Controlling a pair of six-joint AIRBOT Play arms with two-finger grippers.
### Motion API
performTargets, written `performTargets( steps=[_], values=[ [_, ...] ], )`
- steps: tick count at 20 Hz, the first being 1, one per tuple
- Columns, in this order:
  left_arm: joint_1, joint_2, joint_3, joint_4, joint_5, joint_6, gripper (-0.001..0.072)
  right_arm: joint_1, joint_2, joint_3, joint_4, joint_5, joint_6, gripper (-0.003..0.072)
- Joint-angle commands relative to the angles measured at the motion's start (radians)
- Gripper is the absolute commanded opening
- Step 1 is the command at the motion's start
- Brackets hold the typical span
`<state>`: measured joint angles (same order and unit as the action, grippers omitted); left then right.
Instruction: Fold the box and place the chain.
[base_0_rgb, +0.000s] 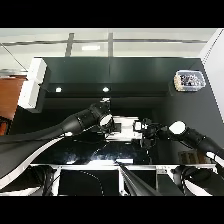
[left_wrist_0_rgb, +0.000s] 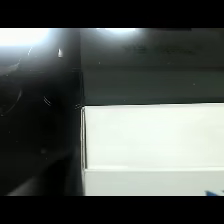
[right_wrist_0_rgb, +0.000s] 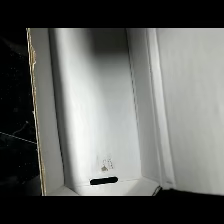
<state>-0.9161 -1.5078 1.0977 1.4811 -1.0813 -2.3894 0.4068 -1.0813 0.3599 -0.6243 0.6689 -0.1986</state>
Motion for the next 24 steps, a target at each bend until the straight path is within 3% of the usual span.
performTargets(
  steps=[1,3,6,8,12,17,24],
  values=[
    [0.001,0.000,0.003,0.002,0.002,-0.001,0.0195,0.000,0.000,-0.001,0.000,0.000,0.000,0.0257],
    [0.001,0.000,0.003,0.002,0.002,0.003,0.0023,0.000,0.000,-0.001,0.000,0.000,0.000,0.0258],
    [0.001,0.000,0.003,0.003,-0.002,0.004,0.0023,0.000,0.000,-0.001,0.000,0.001,0.002,0.0272],
    [0.001,0.000,0.003,0.003,-0.009,0.007,0.0022,0.000,0.001,0.001,0.000,0.000,0.034,0.0711],
    [0.001,0.000,0.003,0.008,-0.044,0.007,0.0022,0.000,0.039,0.010,-0.010,0.039,0.117,0.0702],
    [0.000,0.000,0.003,0.048,-0.083,0.007,0.0023,0.000,0.149,0.035,-0.144,0.106,0.139,0.0702],
    [0.000,0.000,0.003,0.047,-0.053,0.006,0.0027,0.000,0.132,0.035,-0.211,0.105,0.134,0.0700]
  ],
)
